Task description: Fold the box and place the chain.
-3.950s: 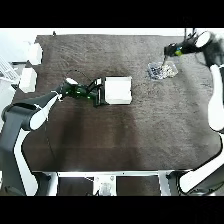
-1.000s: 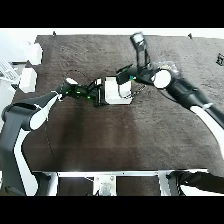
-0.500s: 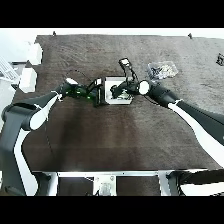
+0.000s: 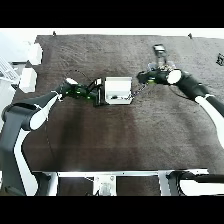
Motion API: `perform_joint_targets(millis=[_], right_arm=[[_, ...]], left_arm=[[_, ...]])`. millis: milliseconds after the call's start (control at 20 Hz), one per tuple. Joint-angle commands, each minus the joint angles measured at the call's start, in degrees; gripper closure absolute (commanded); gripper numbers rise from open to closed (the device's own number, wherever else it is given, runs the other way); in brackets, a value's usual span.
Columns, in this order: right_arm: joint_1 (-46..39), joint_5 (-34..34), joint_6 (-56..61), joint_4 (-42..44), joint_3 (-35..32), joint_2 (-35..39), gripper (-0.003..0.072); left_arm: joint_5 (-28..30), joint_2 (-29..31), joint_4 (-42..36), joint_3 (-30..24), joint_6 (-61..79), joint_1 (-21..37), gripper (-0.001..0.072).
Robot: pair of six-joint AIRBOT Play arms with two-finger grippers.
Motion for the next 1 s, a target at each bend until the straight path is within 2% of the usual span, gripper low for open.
perform_joint_targets(millis=[0,150,250,450,550,850,900,950], right_arm=[[-10.6,0.5,1.0,5.8,-0.2,-2.0,0.0140],[-13.4,1.9,-8.3,15.7,2.6,-8.2,0.0140],[-13.4,5.0,-12.3,19.6,7.0,-13.6,0.0140],[-13.4,12.8,-13.4,20.9,16.5,-22.6,0.0140],[-13.0,14.4,-13.6,21.1,19.7,-25.3,0.0140],[-13.0,15.7,-17.7,24.5,22.3,-27.5,0.0143],[-13.1,15.8,-17.9,24.5,22.3,-27.6,0.0164],[-13.3,15.8,-17.8,24.6,22.3,-27.9,0.0283]], left_arm=[[0.0,0.0,0.0,0.0,0.0,0.0,0.0182],[0.0,0.0,0.0,0.0,0.0,0.0,0.0182],[0.0,0.0,0.0,0.0,0.0,0.0,0.0182],[0.0,0.0,0.0,0.0,0.0,0.0,0.0182],[0.0,0.0,0.0,0.0,0.0,0.0,0.0182],[0.0,0.0,0.0,0.0,0.0,0.0,0.0182],[0.0,0.0,0.0,0.0,0.0,0.0,0.0182],[0.0,0.0,0.0,0.0,0.0,0.0,0.0183]])
